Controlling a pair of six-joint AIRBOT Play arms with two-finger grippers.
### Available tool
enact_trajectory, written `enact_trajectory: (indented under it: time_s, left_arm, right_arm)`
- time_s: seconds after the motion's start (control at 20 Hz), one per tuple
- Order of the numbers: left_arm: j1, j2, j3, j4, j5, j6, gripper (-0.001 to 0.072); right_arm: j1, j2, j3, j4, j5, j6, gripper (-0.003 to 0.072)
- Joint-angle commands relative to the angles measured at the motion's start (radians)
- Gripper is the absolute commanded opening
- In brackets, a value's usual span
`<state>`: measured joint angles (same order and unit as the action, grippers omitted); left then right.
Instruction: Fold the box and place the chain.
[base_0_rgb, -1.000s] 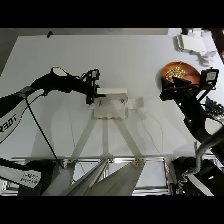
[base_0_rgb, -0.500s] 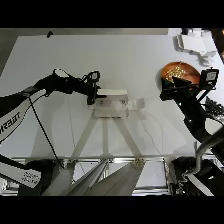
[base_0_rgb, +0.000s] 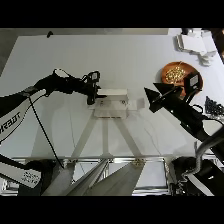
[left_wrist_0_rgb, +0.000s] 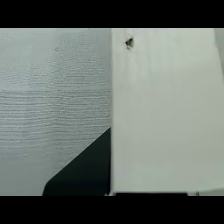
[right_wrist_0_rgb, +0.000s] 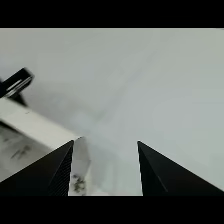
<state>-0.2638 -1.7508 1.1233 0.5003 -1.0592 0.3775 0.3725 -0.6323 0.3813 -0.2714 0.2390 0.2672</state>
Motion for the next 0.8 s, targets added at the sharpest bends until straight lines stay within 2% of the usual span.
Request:
enact_trajectory:
  time_s: [0.0,0.05,0.1,0.15,0.25,0.45,0.6,0.75]
  left_arm:
    - [0.000,-0.001,0.000,0.002,0.001,0.000,0.0005]
    - [0.000,-0.001,0.000,0.002,0.001,0.000,0.0005]
    - [0.000,-0.001,0.000,0.002,0.001,0.000,0.0005]
    - [0.000,-0.001,0.000,0.002,0.001,0.000,0.0005]
    - [0.000,-0.001,0.000,0.002,0.001,0.000,0.0005]
    - [0.000,0.000,0.000,0.002,0.001,0.000,0.0005]
    - [0.000,0.000,0.000,0.002,0.001,0.000,0.0006]
    - [0.000,0.000,0.000,0.002,0.001,0.000,0.0006]
  right_arm:
    - [0.000,-0.047,0.085,-0.450,0.223,0.278,0.0441]
    - [0.000,-0.079,0.129,-0.629,0.295,0.363,0.0452]
    - [0.000,-0.108,0.156,-0.767,0.348,0.407,0.0485]
    - [0.000,-0.135,0.165,-0.866,0.378,0.410,0.0485]
    - [0.000,-0.185,0.165,-0.906,0.421,0.346,0.0485]
    - [0.000,-0.295,0.165,-0.739,0.446,-0.009,0.0487]
    - [0.000,-0.425,0.165,-0.525,0.426,-0.393,0.0591]
    - [0.000,-0.551,0.165,-0.352,0.344,-0.597,0.0607]
